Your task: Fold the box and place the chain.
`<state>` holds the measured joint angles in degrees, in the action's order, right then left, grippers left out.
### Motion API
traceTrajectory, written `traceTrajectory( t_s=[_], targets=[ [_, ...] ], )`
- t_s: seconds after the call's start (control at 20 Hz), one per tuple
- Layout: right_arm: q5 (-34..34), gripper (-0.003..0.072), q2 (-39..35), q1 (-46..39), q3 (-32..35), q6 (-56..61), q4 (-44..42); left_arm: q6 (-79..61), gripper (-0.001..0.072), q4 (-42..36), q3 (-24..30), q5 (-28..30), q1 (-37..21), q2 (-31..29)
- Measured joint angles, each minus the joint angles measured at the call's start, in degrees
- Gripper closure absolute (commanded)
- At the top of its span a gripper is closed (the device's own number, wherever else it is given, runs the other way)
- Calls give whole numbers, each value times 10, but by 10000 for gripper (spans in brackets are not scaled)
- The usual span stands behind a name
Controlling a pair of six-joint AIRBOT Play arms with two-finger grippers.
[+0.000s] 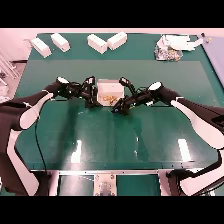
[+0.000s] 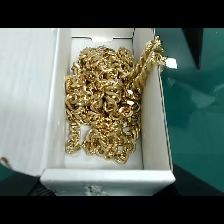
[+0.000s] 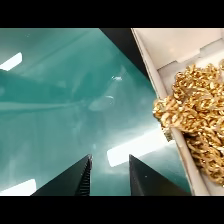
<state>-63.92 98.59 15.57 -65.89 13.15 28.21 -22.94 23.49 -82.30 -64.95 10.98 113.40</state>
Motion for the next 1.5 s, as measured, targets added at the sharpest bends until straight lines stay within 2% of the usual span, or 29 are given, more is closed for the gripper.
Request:
traceTrajectory(
  t_s=[0.4, 0.8, 1.3, 1.5],
  targets=[
    [45, 395, 16, 4, -7, -3, -17, 2, 196, -1, 0, 4, 0, 0],
    [57, 395, 17, 22, -13, -13, -50, 0, 196, 1, 0, 1, 0, 0],
    [-25, 401, 16, 33, -50, -9, -56, -3, 196, 1, -1, -3, 0, -1],
    [-46, 402, 17, 32, -52, 22, -3, -3, 196, 2, -1, -3, 1, 0]
  ],
)
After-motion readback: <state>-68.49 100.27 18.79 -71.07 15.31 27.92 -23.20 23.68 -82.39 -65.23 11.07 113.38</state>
